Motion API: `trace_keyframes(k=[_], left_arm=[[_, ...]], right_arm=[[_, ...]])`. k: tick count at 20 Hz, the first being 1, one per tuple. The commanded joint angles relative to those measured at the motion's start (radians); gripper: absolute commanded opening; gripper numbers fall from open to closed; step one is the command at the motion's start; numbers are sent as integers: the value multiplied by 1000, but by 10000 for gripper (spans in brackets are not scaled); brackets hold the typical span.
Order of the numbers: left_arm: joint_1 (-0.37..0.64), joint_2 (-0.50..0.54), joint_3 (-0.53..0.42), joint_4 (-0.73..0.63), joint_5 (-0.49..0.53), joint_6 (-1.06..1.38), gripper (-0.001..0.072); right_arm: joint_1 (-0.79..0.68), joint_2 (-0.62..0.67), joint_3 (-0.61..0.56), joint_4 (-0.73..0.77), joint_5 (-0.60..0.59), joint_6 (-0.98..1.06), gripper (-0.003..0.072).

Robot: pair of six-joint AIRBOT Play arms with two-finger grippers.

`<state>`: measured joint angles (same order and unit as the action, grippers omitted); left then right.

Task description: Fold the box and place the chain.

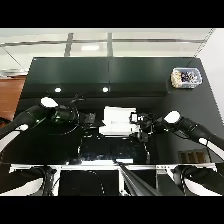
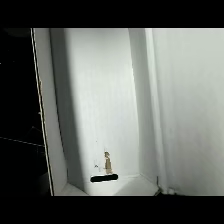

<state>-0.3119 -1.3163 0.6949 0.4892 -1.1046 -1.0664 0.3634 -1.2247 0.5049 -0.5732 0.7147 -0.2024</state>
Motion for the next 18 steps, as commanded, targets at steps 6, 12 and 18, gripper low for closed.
trace_keyframes(k=[6,12,18], left_arm=[[-185,2,152,290,103,-414,505],[-278,2,180,505,144,-636,487],[-334,1,187,527,204,-705,487]], right_arm=[[0,0,0,0,0,0,305],[0,0,0,0,0,0,305],[0,0,0,0,0,0,305]])
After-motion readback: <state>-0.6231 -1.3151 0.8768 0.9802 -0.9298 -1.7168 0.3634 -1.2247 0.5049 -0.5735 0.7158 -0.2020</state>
